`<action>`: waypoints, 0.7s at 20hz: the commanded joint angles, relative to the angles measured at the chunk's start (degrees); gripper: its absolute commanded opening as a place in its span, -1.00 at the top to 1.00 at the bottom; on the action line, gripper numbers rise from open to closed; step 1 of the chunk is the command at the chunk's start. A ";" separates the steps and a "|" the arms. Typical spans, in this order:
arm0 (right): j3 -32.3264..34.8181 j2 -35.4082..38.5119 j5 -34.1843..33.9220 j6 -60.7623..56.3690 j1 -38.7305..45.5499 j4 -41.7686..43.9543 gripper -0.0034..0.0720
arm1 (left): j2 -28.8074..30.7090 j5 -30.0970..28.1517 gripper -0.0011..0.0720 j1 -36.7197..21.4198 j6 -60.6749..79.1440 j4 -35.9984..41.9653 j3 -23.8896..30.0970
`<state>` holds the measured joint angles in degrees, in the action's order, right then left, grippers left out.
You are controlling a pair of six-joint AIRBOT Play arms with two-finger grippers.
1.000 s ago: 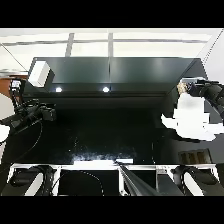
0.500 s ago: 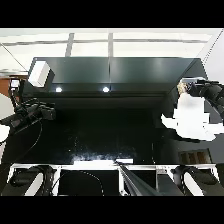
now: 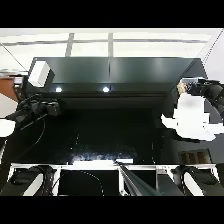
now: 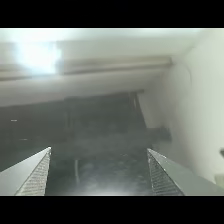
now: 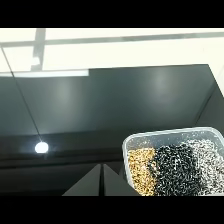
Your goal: Fold the box and place the chain.
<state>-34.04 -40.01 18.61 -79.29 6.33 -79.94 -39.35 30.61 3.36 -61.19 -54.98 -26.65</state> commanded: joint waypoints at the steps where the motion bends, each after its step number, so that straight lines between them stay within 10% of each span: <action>1: 0.00 0.04 0.35 -0.04 -0.02 0.79 0.78 | -5.57 -2.82 -0.96 3.23 2.29 1.25 -2.62; 5: 0.00 0.04 0.26 -0.07 -0.04 0.92 0.77 | -12.98 -3.06 -0.96 3.30 2.32 -0.26 -8.63; 8: -0.02 0.02 0.48 0.17 -0.02 0.42 -0.97 | -18.43 -2.69 -0.96 3.74 2.32 -0.26 -13.97; 14: -6.43 -3.17 10.86 -12.28 15.47 -15.65 -0.97 | -23.34 -1.99 -0.96 6.10 2.32 -0.24 -20.39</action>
<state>-37.12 -41.23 24.53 -83.33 13.15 -87.35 -60.71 28.51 8.38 -58.85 -55.18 -44.51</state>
